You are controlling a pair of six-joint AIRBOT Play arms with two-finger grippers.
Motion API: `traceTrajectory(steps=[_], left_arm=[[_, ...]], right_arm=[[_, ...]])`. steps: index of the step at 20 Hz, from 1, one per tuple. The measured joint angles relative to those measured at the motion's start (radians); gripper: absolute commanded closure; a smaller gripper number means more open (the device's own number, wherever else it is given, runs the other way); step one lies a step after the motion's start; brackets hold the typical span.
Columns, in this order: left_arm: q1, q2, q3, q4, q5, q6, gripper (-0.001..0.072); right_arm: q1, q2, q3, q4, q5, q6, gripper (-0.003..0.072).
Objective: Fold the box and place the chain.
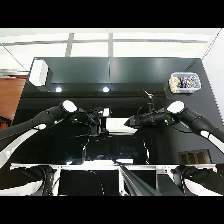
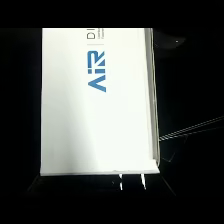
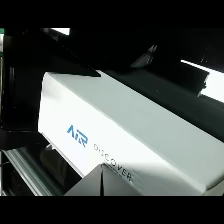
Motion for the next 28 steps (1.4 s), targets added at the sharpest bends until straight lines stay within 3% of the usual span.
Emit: traceTrajectory(steps=[6, 10, 11, 12, 13, 21, 28], left_arm=[[-0.001, 0.000, 0.000, -0.004, 0.007, -0.004, 0.0418], [-0.001, 0.000, 0.000, -0.002, 0.002, -0.003, 0.0411], [-0.001, 0.000, 0.000, -0.002, 0.002, -0.003, 0.0283], [0.000, 0.000, 0.000, -0.002, 0.002, -0.003, 0.0030], [0.000, 0.002, 0.000, 0.003, 0.002, -0.002, -0.0007], [0.001, 0.101, 0.000, 0.102, -0.003, -0.127, -0.0008], [-0.045, 0.195, 0.054, 0.145, -0.035, -0.299, -0.0004]], right_arm=[[-0.060, 0.052, 0.019, -0.065, 0.019, -0.005, 0.0674], [-0.173, 0.170, 0.066, -0.094, 0.155, -0.011, 0.0673], [-0.206, 0.203, 0.075, -0.097, 0.167, -0.012, 0.0674], [-0.244, 0.239, 0.081, -0.098, 0.194, -0.012, 0.0674], [-0.282, 0.271, 0.086, -0.104, 0.216, -0.012, 0.0673], [-0.522, 0.403, 0.098, -0.176, 0.359, 0.008, 0.0674], [-0.574, 0.416, 0.098, -0.202, 0.369, 0.011, 0.0674]])
